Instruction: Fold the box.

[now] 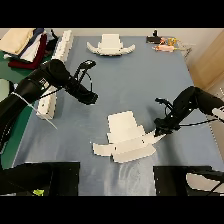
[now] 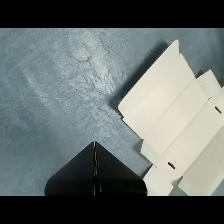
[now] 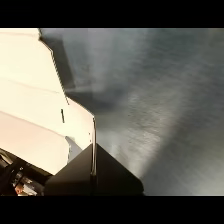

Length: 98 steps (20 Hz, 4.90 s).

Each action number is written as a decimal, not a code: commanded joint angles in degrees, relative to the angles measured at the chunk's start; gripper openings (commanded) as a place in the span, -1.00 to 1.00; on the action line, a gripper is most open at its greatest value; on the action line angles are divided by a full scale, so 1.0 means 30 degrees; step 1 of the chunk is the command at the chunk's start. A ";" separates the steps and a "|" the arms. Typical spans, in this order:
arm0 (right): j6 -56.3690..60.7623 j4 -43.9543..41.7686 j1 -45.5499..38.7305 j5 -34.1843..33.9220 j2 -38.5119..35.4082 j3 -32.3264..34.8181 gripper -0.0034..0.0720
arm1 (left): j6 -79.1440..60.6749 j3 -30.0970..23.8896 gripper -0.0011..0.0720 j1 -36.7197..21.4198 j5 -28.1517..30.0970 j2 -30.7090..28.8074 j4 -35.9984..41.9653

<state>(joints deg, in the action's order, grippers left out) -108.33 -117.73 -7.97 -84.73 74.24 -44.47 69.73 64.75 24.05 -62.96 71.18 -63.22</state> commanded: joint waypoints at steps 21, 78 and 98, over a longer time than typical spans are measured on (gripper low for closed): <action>0.6200 -0.0576 0.6506 0.9515 -1.3027 0.9129 -0.90 | 0.0226 0.0000 0.52 -0.0816 -0.0627 0.0007 0.1260; 1.3092 1.0499 0.6455 0.9071 -1.3012 0.3949 0.38 | -2.3074 -0.7002 -0.95 0.3891 0.5530 -0.1115 1.4462; 1.3478 1.0440 0.6462 0.9092 -1.2961 0.3978 0.38 | -2.6461 -1.3391 -0.93 0.9260 1.4433 -0.5151 1.4484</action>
<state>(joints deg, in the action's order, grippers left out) -67.94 -86.32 11.42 -57.47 35.33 -32.47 -9.50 25.08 51.57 -19.99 55.81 -19.66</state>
